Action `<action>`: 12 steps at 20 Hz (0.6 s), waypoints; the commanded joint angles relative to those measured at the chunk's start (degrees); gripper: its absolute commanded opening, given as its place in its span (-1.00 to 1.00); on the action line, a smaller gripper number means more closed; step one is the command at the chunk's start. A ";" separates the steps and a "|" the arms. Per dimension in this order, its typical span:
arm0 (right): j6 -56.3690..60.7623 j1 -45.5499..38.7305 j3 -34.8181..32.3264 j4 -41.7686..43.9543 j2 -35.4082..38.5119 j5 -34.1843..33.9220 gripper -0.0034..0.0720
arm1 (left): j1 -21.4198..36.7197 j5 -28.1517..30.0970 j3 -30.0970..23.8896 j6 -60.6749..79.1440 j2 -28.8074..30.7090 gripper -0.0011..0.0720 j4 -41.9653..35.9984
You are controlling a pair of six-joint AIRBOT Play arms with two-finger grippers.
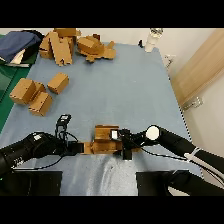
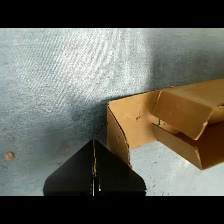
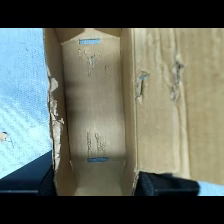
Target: Fold the box.
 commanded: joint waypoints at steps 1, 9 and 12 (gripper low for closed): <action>0.02 0.00 0.00 0.04 0.00 0.02 0.36 | -0.37 0.68 0.00 0.04 -0.22 -0.94 -1.03; 0.02 0.00 0.00 0.02 0.00 0.02 0.36 | -0.37 3.56 0.00 9.22 -0.20 -0.94 -13.11; 0.02 0.00 0.00 0.02 0.00 0.02 0.36 | -0.35 3.58 0.02 9.94 0.79 -0.94 -14.08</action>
